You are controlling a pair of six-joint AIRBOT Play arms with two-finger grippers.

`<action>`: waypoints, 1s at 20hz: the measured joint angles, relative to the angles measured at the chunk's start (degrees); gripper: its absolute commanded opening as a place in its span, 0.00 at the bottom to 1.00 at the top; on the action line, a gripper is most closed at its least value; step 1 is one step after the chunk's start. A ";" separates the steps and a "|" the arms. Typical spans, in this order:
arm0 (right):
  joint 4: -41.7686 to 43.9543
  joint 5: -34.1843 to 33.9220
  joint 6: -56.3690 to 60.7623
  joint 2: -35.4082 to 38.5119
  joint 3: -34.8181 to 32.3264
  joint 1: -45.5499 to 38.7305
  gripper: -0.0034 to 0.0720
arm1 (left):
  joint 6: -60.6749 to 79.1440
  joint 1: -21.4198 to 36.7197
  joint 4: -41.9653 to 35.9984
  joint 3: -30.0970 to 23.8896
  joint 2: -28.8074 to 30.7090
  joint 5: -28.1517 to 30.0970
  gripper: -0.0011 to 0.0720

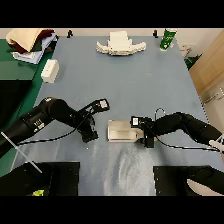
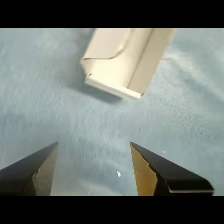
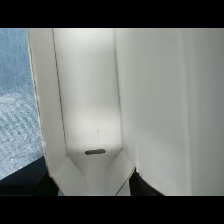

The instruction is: Fold the box.

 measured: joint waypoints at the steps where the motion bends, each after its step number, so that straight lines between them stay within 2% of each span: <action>1: 0.00 0.00 0.00 0.00 0.00 0.00 0.72 | 8.13 1.38 -4.72 -2.14 -0.35 2.60 0.97; 4: 0.02 0.00 0.00 0.00 0.00 0.00 0.72 | 27.23 3.72 -16.68 -5.84 -3.89 8.24 0.97; 9: 0.00 0.00 0.00 0.00 0.00 0.00 0.72 | 46.86 4.76 -29.66 -7.52 -11.93 11.63 0.97; 13: 0.00 0.00 -0.04 0.00 0.00 0.00 0.72 | 54.03 4.94 -34.05 -7.87 -15.13 12.15 0.97; 20: 0.00 -0.02 0.00 0.00 0.00 0.00 0.72 | 56.87 4.17 -36.22 -7.93 -16.74 12.57 0.97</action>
